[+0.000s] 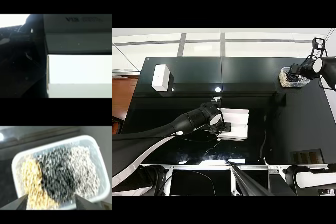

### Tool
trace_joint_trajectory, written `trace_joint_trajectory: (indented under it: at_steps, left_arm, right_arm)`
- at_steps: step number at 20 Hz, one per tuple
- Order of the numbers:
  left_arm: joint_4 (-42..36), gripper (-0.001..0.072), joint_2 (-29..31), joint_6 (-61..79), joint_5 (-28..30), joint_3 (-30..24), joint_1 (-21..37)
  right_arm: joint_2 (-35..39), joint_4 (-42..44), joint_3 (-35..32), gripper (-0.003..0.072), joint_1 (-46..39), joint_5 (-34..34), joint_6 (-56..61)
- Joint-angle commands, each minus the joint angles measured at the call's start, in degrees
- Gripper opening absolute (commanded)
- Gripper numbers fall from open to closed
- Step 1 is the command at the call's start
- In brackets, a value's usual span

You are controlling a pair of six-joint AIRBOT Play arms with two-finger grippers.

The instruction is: Fold the box and place the chain.

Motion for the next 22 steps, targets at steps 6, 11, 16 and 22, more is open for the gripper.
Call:
trace_joint_trajectory:
  at_steps: [6,11,16,22]
  left_arm:
    - [0.0,0.0033,0.0,0.0,0.3,0.0,0.0]
    - [0.0,0.0032,0.0,0.0,0.3,0.0,0.0]
    - [0.0,0.0033,0.0,0.0,0.5,0.0,0.0]
    - [0.0,0.0033,0.0,0.0,0.4,0.0,0.0]
  right_arm:
    - [-8.8,2.4,7.3,0.0708,-2.8,1.0,-2.4]
    - [-9.2,2.4,8.0,0.0707,-2.8,0.5,-2.9]
    - [-10.8,2.6,10.4,0.0705,-2.8,0.5,-2.9]
    - [-13.7,5.9,12.2,0.0666,-3.0,0.4,-3.1]
